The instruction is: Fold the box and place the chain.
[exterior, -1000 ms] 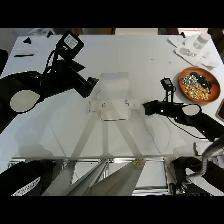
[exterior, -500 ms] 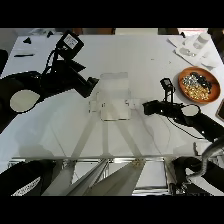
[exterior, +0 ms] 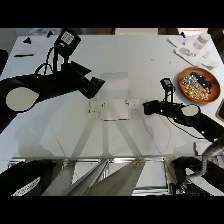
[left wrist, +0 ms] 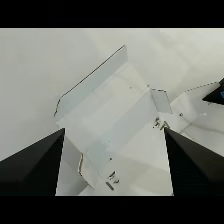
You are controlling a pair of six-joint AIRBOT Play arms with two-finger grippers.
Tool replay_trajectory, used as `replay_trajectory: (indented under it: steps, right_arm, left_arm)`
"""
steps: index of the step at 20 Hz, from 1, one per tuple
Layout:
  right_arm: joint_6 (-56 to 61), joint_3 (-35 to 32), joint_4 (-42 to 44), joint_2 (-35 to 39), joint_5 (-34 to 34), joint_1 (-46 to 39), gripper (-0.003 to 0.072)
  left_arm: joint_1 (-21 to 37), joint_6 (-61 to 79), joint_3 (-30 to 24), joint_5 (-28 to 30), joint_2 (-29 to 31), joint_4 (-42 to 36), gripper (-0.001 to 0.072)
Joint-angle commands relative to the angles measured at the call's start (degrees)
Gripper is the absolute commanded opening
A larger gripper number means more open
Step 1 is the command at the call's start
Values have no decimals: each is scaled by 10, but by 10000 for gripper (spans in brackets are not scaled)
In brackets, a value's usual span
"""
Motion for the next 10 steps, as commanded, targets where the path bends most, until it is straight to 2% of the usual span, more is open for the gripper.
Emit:
replay_trajectory:
  steps: [1,3,4,6,7,9,10]
  right_arm:
    - [0,0,0,0,0,1,12]
    - [0,0,0,0,0,1,12]
    - [0,0,0,0,0,1,12]
    - [0,0,0,0,0,1,12]
    - [0,0,0,0,0,1,12]
    - [0,0,0,0,0,1,12]
    - [0,0,0,0,0,1,12]
  left_arm:
    - [2,1,0,-6,0,-12,696]
    - [2,2,0,-26,-3,-7,694]
    - [4,2,0,-41,-8,-5,640]
    - [17,2,0,-60,-22,-4,187]
    - [28,2,0,-65,-31,-4,169]
    - [55,2,0,-69,-48,-6,322]
    - [72,2,0,-73,-56,-12,356]
